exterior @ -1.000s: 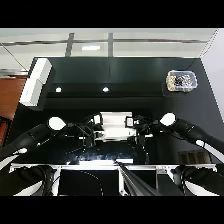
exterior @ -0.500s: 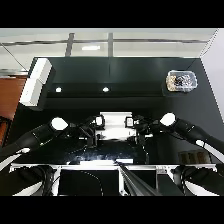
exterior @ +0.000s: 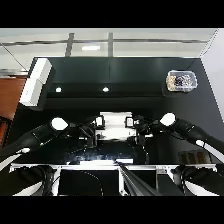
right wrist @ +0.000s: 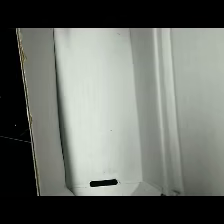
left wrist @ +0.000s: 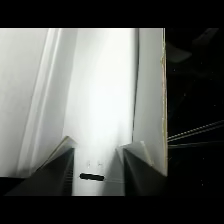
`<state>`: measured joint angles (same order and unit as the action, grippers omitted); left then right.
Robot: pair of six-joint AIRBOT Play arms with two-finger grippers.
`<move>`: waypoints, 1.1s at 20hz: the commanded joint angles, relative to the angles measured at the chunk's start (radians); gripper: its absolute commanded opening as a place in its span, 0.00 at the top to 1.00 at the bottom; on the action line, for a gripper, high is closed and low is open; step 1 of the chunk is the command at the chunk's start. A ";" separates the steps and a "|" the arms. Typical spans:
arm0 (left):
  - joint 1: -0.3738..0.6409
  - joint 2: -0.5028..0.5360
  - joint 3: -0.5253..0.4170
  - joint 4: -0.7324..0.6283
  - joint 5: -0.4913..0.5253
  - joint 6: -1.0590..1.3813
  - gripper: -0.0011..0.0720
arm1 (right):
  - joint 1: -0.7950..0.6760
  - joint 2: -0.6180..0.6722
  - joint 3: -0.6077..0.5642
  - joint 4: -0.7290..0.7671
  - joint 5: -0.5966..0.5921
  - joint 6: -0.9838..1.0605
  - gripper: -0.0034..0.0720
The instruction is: Fold the box and place the chain.
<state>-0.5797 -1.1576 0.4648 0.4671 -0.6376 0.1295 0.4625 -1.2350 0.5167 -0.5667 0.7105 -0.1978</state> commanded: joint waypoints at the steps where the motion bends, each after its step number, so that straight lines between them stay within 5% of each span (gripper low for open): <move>1: 0.007 0.021 0.006 0.067 -0.001 -0.039 0.95 | 0.001 -0.001 -0.001 0.000 0.000 0.000 0.30; 5: 0.154 0.129 0.011 0.214 -0.033 -0.322 0.95 | 0.001 -0.001 -0.001 0.000 0.000 0.000 0.30; 9: 0.458 0.258 0.011 0.296 -0.169 -0.707 0.95 | 0.001 -0.001 -0.001 0.001 0.000 0.000 0.30; 12: 0.682 0.273 0.002 0.306 -0.361 -0.793 0.95 | 0.001 -0.001 -0.001 0.000 0.000 0.000 0.30; 15: 0.821 0.249 -0.063 0.378 -0.375 -1.277 0.95 | 0.001 -0.001 -0.001 0.000 0.000 0.000 0.30; 18: 0.861 0.174 -0.106 0.338 -0.464 -1.343 0.95 | 0.001 -0.001 -0.001 0.000 0.000 0.000 0.30; 22: 0.766 0.001 -0.106 0.233 -0.502 -1.287 0.95 | 0.001 -0.001 -0.001 0.000 0.000 0.000 0.30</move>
<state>0.2176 -1.0565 0.3687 0.7719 -1.0946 -1.1301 0.4625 -1.2350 0.5167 -0.5663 0.7101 -0.1978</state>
